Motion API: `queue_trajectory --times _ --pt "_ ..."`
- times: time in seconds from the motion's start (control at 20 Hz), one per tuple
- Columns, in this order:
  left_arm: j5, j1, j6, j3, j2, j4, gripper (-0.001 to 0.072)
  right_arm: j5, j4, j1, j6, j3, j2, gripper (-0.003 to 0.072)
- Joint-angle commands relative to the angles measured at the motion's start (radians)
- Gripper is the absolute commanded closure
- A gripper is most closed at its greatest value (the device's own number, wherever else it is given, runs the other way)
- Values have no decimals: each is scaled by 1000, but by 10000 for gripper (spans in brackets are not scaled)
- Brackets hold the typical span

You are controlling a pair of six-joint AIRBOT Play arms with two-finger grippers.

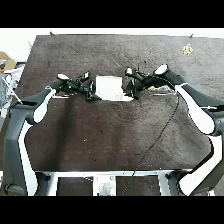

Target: Fold the box and place the chain.

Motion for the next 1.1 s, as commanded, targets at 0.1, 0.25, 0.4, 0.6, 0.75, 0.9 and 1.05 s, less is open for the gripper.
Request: queue_trajectory --times 0.1,0.25,0.4,0.6,0.75,0.9,1.05 --pt "0 1 0 0 -1 0 425 12 12 31 -10 -1 -2 373" --pt "0 1 0 0 -1 0 425 -21 32 42 -33 0 -16 496" --pt "0 1 0 0 -1 0 425 -39 120 54 -62 0 -33 490" --pt "0 1 0 0 -1 0 425 -91 117 80 -75 0 -48 472" --pt "0 1 0 0 -1 0 425 -91 111 80 -76 0 -54 471" --pt "0 1 0 0 -1 0 425 -91 108 80 -77 0 -53 254" --pt "0 1 0 0 -1 0 425 -90 104 77 -76 0 -53 27"
